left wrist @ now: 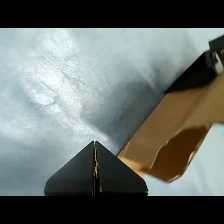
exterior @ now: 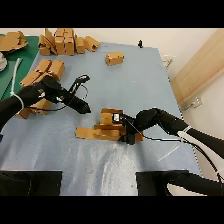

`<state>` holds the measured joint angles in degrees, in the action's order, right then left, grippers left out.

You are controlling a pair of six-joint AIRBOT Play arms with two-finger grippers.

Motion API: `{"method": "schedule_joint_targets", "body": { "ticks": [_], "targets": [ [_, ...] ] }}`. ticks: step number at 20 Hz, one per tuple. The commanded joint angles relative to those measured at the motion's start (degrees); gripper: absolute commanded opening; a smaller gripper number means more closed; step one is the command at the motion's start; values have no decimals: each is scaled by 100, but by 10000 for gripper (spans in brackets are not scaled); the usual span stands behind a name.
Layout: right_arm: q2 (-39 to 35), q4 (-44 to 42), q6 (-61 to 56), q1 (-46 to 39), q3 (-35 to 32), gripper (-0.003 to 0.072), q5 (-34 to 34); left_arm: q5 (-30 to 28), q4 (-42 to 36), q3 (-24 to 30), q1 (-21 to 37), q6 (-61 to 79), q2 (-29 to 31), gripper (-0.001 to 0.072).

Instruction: Fold the box.

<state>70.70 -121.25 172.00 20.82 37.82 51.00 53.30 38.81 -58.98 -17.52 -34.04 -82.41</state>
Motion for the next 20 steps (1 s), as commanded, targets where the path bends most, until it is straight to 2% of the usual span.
{"method": "schedule_joint_targets", "body": {
  "ticks": [1, 4, 7, 8, 9, 10, 20],
  "targets": [
    [0, 4, 0, 0, -4, 501, 9, -122, 232, 391, 153, 1873, 507, 7],
    [0, 4, 0, 0, -4, 501, 9, -155, 426, 859, -205, 3115, 739, 7],
    [0, 4, 0, 0, -4, 501, 9, -354, 1071, 1202, -726, 3963, 841, 16],
    [0, 4, 0, 0, -4, 501, 9, -404, 1202, 1222, -863, 3963, 804, 257],
    [0, 7, 0, 0, -4, 501, 9, -474, 1224, 1222, -975, 3960, 758, 656],
    [0, 4, 0, 0, -4, 501, 9, -518, 1222, 1222, -1060, 3930, 730, 694],
    [0, 4, 0, 0, -4, 501, 9, -533, 938, 1213, -1381, 3547, 704, 692]
  ]
}}
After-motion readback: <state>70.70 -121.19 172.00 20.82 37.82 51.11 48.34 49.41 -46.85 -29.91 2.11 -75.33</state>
